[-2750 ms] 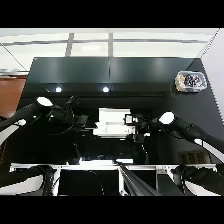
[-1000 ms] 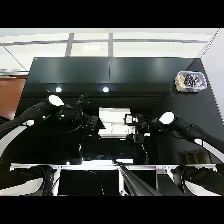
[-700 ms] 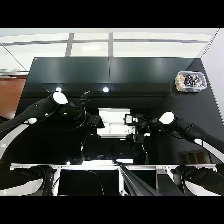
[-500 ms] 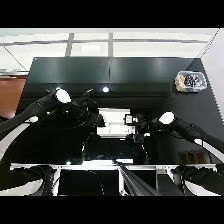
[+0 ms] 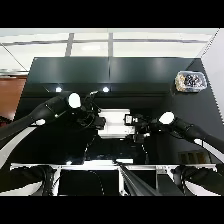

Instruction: Fold the box and place the chain.

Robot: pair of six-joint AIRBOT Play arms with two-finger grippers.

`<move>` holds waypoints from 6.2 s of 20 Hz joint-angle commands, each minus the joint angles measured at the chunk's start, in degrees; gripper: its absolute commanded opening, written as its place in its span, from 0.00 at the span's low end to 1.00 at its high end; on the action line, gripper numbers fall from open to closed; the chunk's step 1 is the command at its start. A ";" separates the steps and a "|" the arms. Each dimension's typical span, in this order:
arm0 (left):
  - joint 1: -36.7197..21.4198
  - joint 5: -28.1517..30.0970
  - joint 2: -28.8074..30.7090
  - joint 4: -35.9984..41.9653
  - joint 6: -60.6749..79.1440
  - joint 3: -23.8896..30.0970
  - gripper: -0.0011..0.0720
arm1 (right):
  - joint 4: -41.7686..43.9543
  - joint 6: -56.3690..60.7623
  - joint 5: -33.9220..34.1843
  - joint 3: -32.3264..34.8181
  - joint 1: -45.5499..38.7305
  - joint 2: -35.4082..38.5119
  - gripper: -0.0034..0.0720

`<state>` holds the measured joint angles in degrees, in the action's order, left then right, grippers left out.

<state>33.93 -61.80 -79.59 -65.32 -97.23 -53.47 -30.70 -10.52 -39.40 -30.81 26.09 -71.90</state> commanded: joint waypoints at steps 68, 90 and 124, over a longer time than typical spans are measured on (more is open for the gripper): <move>14.25 0.04 -3.82 -22.25 -34.77 -5.55 0.06 | 1.18 0.00 0.37 -0.02 0.00 -0.04 0.85; 14.25 0.04 -3.82 -22.25 -34.75 -5.55 0.06 | -17.94 9.57 -3.08 -0.02 0.00 10.23 0.62; 14.25 0.04 -3.82 -22.25 -34.77 -5.55 0.06 | 2.58 12.26 -3.96 0.13 0.11 5.79 0.50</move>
<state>48.14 -61.69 -83.40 -87.59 -131.96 -58.98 -28.10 1.74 -42.65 -30.70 26.22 -66.06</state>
